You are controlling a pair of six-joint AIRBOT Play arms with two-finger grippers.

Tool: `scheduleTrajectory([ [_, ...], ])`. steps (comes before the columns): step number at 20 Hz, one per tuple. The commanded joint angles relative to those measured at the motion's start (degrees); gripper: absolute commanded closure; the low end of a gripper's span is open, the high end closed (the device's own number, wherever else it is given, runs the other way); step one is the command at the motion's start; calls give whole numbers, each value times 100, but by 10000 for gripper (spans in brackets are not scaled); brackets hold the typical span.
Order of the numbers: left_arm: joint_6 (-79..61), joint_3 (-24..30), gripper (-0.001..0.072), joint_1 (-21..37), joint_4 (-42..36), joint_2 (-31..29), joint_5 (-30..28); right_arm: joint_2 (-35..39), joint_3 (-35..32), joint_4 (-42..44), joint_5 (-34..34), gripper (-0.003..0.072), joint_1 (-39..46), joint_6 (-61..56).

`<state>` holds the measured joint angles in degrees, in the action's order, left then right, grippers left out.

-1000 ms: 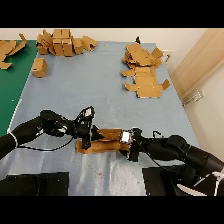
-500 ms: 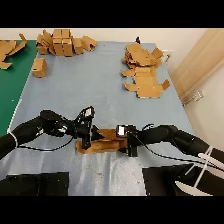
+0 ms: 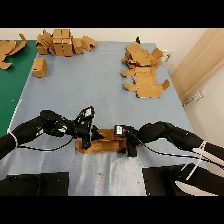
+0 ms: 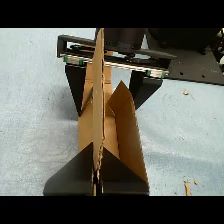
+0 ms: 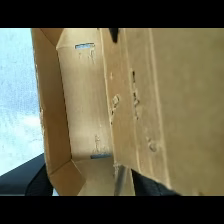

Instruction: Fold the box.

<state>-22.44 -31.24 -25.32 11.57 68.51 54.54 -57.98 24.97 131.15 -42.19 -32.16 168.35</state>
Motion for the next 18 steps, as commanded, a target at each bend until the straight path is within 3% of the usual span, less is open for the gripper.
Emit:
scheduleTrajectory([
  [1,-2,-2,699,-2,0,2,-2,-17,9,-28,-61,1,2,17],
  [18,-2,-2,699,-2,0,2,-2,-28,7,-184,-39,2,-83,380],
])
